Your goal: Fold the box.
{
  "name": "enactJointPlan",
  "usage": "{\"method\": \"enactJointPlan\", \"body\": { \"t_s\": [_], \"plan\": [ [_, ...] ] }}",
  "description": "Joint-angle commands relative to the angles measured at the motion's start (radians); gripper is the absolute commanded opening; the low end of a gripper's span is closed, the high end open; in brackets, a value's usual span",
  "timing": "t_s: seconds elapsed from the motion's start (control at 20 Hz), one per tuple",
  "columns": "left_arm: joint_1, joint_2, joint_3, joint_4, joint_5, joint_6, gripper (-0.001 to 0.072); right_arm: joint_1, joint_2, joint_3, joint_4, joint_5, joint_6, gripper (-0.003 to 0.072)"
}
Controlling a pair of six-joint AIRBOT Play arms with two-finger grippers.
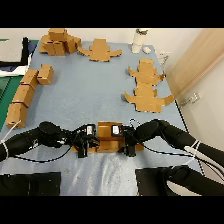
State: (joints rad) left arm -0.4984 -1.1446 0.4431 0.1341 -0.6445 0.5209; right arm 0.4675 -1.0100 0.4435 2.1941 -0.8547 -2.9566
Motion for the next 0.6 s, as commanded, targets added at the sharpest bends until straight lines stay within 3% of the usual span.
{"method": "enactJointPlan", "body": {
  "t_s": [0.0, 0.05, 0.1, 0.55],
  "plan": [
    [-0.001, -0.002, 0.0, -0.013, -0.001, 0.007, 0.0126, 0.001, 0.0, 0.001, 0.001, 0.0, 0.001, 0.052],
    [-0.001, -0.002, 0.0, -0.015, -0.003, 0.007, 0.0298, 0.001, 0.0, 0.001, 0.001, 0.0, 0.001, 0.052],
    [-0.001, -0.002, 0.0, -0.019, -0.004, 0.007, 0.055, 0.001, 0.0, 0.001, 0.001, 0.0, 0.001, 0.052],
    [-0.005, -0.003, 0.0, -0.02, -0.01, 0.002, 0.0553, 0.001, 0.0, 0.001, 0.001, 0.0, 0.001, 0.052]
  ]
}}
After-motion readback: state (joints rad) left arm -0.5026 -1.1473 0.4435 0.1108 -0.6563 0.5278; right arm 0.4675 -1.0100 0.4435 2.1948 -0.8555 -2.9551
